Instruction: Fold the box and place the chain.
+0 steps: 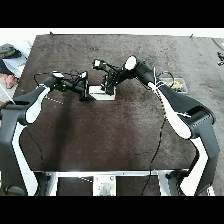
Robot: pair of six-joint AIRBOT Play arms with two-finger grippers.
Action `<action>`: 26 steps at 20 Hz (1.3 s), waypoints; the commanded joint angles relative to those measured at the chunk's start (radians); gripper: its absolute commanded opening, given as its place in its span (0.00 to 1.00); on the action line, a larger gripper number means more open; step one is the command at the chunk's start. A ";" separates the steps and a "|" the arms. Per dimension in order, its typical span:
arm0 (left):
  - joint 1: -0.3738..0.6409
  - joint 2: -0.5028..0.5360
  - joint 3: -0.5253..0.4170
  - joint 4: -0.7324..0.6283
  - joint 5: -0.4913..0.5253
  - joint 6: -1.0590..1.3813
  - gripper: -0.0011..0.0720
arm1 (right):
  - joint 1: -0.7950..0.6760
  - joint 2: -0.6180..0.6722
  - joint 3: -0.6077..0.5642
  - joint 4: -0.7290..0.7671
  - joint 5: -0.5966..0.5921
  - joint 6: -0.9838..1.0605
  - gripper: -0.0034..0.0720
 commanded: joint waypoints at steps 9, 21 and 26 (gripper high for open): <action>-0.001 -0.001 0.000 0.000 0.000 0.000 0.50 | 0.007 -0.013 -0.019 -0.003 0.042 0.027 0.24; -0.001 0.000 0.000 0.000 0.000 0.000 0.50 | 0.004 0.039 -0.064 0.021 0.037 0.007 0.31; 0.000 -0.001 0.000 0.000 0.000 0.000 0.50 | -0.002 0.041 -0.064 0.021 0.039 0.008 0.40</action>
